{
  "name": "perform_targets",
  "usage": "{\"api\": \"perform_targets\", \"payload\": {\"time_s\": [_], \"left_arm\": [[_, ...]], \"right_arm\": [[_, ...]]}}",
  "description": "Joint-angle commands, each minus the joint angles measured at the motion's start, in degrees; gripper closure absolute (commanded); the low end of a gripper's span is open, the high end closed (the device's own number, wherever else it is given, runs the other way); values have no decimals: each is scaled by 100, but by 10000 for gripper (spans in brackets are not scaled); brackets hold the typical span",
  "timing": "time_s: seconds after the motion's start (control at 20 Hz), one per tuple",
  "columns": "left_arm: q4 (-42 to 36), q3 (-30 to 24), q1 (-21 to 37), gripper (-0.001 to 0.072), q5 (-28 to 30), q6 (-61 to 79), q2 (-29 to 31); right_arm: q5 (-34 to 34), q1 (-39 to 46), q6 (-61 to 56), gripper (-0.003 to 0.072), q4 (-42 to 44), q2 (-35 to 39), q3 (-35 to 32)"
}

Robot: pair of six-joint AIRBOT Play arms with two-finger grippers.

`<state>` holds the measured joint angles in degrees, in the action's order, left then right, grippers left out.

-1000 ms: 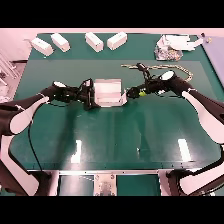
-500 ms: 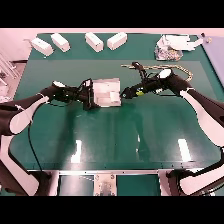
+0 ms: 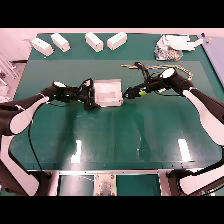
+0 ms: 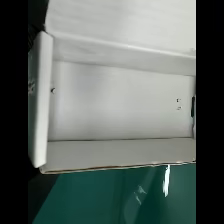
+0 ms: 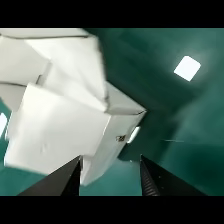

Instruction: Fold the box and place the chain.

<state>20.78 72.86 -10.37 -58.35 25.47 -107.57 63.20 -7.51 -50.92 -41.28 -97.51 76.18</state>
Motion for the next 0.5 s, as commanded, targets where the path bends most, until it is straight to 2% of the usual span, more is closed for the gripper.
{"api": "perform_targets", "payload": {"time_s": [0.0, 0.45], "left_arm": [[17, 4, 7, 81, -22, 9, 0], [17, 4, 7, 81, -22, 9, 0]], "right_arm": [[205, 109, -28, 239, 365, 17, 7], [7, -306, -15, 236, 284, 13, 4]]}}
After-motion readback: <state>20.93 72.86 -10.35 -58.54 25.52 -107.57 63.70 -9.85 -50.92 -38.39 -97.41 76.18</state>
